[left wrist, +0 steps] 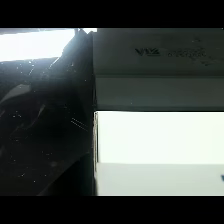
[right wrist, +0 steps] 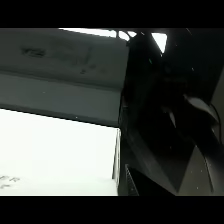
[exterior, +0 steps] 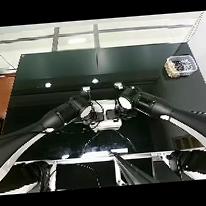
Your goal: Fold the box and place the chain.
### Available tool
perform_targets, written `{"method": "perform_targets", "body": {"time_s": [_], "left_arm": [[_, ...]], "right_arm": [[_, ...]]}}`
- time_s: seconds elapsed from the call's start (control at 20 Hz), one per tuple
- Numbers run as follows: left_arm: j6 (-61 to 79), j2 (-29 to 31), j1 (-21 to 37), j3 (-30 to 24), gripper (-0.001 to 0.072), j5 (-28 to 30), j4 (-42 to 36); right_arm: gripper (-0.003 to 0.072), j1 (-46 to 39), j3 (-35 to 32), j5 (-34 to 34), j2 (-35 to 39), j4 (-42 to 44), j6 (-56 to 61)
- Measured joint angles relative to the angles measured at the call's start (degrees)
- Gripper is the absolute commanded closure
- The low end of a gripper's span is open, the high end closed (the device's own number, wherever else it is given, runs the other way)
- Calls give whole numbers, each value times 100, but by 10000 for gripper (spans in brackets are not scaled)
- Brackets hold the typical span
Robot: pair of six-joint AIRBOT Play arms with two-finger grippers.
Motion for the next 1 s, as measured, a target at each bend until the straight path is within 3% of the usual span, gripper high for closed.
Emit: {"method": "perform_targets", "body": {"time_s": [0.3, 0.35, 0.5, 0.8, 0.9, 1.0], "left_arm": [[-2, 0, 0, 2, 684, -9, 0], [-2, 0, 0, 0, 684, -13, 0], [2, 0, 0, 0, 684, -26, 0], [-2, 0, 0, 0, 684, -37, -2], [-2, 0, 0, 0, 684, -37, -2], [-4, 0, 0, 0, 684, -39, -2]], "right_arm": [[380, 61, 68, 151, -170, -81, 498], [508, 66, 72, 170, -210, -81, 538], [676, 79, 74, 186, -289, -37, 603], [672, 81, 83, 186, -328, -35, 640], [438, 81, 79, 160, -345, -15, 645], [430, 83, 81, 157, -334, 33, 645]]}}
